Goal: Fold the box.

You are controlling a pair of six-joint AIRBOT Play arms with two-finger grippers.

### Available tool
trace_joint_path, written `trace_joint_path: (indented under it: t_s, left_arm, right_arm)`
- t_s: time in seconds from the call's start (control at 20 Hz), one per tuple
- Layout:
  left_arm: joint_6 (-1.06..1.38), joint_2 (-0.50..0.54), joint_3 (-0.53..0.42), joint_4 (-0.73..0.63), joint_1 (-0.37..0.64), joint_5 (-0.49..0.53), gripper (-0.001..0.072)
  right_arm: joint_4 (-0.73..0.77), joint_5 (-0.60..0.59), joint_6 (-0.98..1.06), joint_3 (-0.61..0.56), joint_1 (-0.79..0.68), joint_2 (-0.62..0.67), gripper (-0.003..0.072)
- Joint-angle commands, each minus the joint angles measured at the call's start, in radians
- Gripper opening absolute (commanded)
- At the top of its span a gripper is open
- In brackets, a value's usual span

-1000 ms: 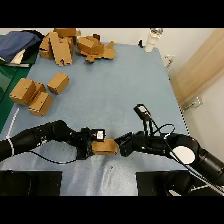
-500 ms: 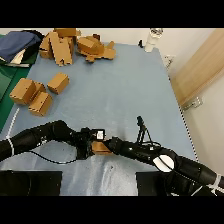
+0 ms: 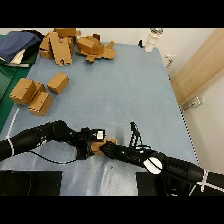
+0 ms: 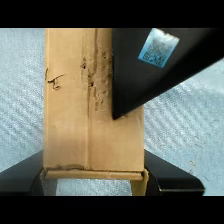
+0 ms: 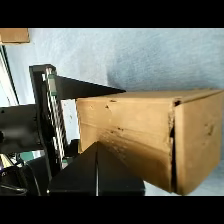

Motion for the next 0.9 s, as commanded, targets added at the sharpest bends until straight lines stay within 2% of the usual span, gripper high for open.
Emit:
trace_joint_path:
  t_s: [0.0,0.35,0.85]
  left_arm:
    - [0.0,0.0,0.0,0.0,0.001,0.0,0.0344]
    - [0.0,0.0,0.0,-0.001,0.001,0.008,0.0344]
    - [0.0,0.0,0.0,-0.001,0.001,0.009,0.0344]
  right_arm:
    - [-0.009,0.002,0.0,0.001,0.005,0.009,0.0004]
    - [-0.073,0.005,0.0,-0.002,0.005,0.01,0.0003]
    - [-0.078,0.011,0.0,-0.008,0.005,-0.005,0.0003]
